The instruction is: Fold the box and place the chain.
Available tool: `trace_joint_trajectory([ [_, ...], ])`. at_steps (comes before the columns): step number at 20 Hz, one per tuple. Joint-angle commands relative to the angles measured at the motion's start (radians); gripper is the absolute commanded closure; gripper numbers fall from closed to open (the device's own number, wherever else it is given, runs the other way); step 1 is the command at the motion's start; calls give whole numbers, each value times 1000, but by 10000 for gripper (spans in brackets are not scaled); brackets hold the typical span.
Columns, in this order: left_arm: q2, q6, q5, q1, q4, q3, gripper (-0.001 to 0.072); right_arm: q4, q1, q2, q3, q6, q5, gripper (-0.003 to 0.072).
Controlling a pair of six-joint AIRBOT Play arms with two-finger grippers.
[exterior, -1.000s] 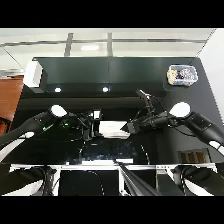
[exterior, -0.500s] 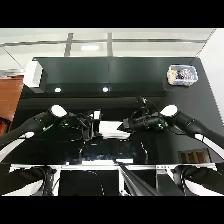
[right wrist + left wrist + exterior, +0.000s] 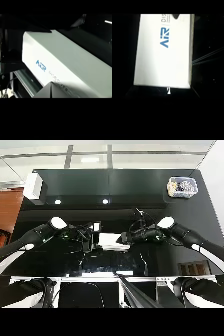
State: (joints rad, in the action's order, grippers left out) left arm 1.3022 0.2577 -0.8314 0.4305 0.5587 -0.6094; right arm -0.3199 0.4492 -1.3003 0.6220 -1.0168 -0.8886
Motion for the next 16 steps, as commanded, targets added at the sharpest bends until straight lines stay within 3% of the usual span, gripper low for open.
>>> trace_joint_trajectory([
  [1,0,0,2,0,-2,-1,380,-7,-29,42,28,24,-96,674],
  [4,-1,-30,27,-1,-7,-3,380,-21,-134,149,53,26,-161,674],
  [7,-1,-111,116,0,-9,-9,374,-37,-285,278,53,24,-192,674],
  [9,-1,-108,149,0,-10,-12,287,-59,-375,335,53,5,-212,674],
  [11,-2,-109,143,0,-10,-25,-11,-67,-453,365,53,-11,-251,674],
  [16,-78,-109,50,-1,6,-73,-10,-106,-533,369,53,-16,-338,673],
])
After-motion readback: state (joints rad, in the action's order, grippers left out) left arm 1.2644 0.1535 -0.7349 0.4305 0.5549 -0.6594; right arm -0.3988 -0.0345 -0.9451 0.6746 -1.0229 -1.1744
